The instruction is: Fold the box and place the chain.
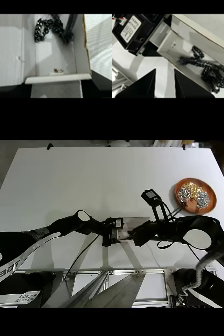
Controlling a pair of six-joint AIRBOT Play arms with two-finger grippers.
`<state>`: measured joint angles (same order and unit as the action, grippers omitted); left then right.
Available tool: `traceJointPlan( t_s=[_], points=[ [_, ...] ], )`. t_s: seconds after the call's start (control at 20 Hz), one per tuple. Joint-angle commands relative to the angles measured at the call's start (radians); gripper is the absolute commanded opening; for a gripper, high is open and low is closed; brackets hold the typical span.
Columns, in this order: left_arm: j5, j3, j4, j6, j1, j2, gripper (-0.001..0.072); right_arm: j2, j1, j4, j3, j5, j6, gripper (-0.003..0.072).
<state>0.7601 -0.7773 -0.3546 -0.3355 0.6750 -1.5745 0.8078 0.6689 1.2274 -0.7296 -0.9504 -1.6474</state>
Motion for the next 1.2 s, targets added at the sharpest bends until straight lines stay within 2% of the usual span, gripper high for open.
traceJointPlan(
  t_s=[0.0,0.05,0.1,0.15,0.3,0.6,0.65,0.8,1.15],
  points=[
    [0.0,0.0,-0.001,0.0,0.0,0.0,0.0312,0.013,-0.001,0.029,-0.036,-0.011,-0.005,0.0258],
    [0.0,0.0,-0.001,0.0,0.0,0.0,0.0312,0.011,-0.019,0.042,-0.063,-0.018,-0.005,0.0238],
    [0.0,0.0,-0.001,0.0,0.0,0.0,0.0312,0.01,-0.05,0.061,-0.095,-0.029,-0.005,0.0164],
    [0.0,0.0,0.0,0.0,0.0,0.0,0.0312,0.01,-0.088,0.081,-0.12,-0.032,-0.005,0.0152],
    [0.0,0.0,0.0,0.0,0.0,0.0,0.0312,0.011,-0.238,0.124,-0.146,-0.037,-0.005,0.0152],
    [0.0,0.0,0.0,0.0,0.0,0.0,0.0312,0.076,-0.499,0.208,-0.143,-0.161,0.028,0.0149],
    [0.0,0.0,-0.001,0.0,0.0,0.0,0.0312,0.098,-0.521,0.214,-0.14,-0.164,0.032,0.0162],
    [0.0,0.0,0.0,0.0,0.0,0.0,0.0312,0.181,-0.549,0.215,-0.122,-0.163,0.034,0.0311],
    [0.0,0.0,0.0,0.0,0.0,0.0,0.0312,0.39,-0.549,0.217,-0.117,-0.118,0.034,0.0332]
  ],
)
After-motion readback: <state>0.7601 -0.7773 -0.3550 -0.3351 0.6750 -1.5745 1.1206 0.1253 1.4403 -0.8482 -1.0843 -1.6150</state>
